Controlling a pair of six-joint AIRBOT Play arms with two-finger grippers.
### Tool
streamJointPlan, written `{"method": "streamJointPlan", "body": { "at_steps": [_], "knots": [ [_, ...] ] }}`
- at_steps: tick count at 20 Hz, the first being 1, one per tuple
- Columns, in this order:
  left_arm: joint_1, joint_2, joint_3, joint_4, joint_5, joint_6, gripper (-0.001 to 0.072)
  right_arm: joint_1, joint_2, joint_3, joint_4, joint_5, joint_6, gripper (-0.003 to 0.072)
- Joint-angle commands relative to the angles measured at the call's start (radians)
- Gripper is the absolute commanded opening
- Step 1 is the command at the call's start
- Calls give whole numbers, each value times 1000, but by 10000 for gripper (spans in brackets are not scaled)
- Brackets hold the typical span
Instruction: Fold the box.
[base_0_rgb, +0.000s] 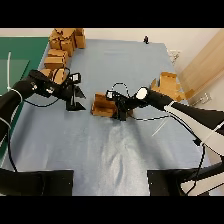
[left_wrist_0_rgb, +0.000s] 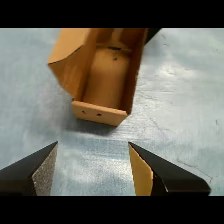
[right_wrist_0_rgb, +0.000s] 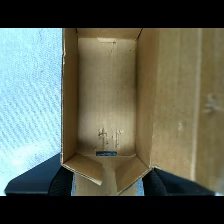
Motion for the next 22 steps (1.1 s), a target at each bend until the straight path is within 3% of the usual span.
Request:
{"method": "streamJointPlan", "body": {
  "at_steps": [1, 12, 22],
  "knots": [
    [-18, -61, 24, 0, -38, 53, 690, 1, 0, 1, 0, 0, 0, 510],
    [-85, -185, 119, 37, -34, 60, 690, 1, 0, 1, 0, 0, 1, 510],
    [-128, -193, 122, 30, -35, 63, 690, 1, 0, 1, 0, 0, 1, 510]
  ]
}}
